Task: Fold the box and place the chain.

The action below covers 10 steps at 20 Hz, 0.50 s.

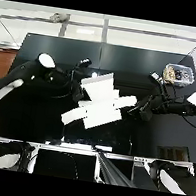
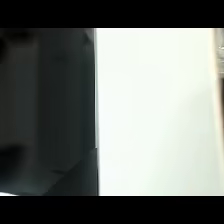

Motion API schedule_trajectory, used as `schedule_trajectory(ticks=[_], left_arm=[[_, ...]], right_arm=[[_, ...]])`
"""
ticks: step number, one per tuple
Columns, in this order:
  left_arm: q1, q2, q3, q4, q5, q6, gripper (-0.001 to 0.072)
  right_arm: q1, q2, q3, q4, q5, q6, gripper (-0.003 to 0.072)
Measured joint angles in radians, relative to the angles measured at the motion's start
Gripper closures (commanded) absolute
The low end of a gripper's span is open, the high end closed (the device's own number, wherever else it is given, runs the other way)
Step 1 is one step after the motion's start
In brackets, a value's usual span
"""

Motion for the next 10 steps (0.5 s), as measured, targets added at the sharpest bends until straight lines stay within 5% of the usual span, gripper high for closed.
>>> schedule_trajectory(ticks=[5, 10], left_arm=[[-0.092, 0.103, -0.102, 0.011, 0.33, 0.202, 0.0686], [-0.134, 0.048, -0.109, 0.142, 0.35, 0.344, 0.0686]], right_arm=[[0.006, 0.002, 0.012, -0.003, -0.145, -0.008, -0.0002], [0.013, 0.002, 0.011, 0.004, -0.162, -0.079, -0.0002]])
